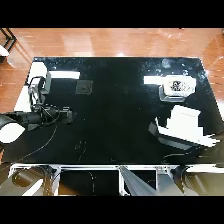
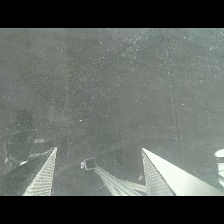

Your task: Fold the box and place the chain.

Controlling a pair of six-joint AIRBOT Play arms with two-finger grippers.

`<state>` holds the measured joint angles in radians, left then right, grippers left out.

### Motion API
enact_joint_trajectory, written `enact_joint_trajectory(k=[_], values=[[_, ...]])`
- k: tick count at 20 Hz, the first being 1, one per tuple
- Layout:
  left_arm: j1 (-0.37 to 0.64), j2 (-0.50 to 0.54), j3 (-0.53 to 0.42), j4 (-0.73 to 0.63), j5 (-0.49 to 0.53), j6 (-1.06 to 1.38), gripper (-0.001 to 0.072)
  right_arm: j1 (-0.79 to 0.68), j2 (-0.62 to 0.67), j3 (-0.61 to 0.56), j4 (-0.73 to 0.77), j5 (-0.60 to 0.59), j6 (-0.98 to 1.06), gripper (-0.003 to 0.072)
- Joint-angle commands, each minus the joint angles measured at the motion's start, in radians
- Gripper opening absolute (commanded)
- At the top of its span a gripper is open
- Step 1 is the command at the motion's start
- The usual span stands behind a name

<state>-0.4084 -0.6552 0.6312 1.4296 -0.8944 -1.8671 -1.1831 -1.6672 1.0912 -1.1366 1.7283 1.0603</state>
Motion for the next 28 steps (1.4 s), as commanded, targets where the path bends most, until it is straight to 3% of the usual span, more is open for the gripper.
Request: enact_joint_trajectory(k=[1, 5, 9, 16, 19, 22, 25, 28], values=[[0.0, 0.0, 0.0, 0.001, 0.003, 0.0, 0.062, 0.027, 0.019, -0.015, 0.005, 0.015, -0.043, 0.0023], [0.0, 0.0, 0.0, -0.023, 0.003, 0.0, 0.062, 0.106, 0.092, -0.043, 0.104, -0.023, -0.087, 0.0022], [0.0, 0.0, 0.0, -0.078, 0.021, 0.001, 0.062, 0.208, 0.209, -0.124, 0.353, -0.051, -0.108, 0.0023], [0.0, 0.0, 0.0, -0.135, 0.034, 0.043, 0.062, 0.502, 0.499, -0.367, 0.447, -0.159, -0.074, 0.0023], [-0.001, -0.007, 0.0, -0.159, 0.07, 0.088, 0.062, 0.672, 0.648, -0.418, 0.461, -0.261, -0.009, 0.0023], [0.0, -0.066, -0.002, -0.22, 0.175, 0.095, 0.062, 0.861, 0.808, -0.443, 0.528, -0.378, 0.018, 0.0023], [0.0, -0.163, -0.002, -0.393, 0.166, 0.239, 0.062, 1.057, 0.938, -0.454, 0.531, -0.553, 0.057, 0.0023], [0.0, -0.264, -0.002, -0.553, 0.149, 0.402, 0.062, 1.238, 0.99, -0.513, 0.469, -0.726, 0.129, 0.0023]])
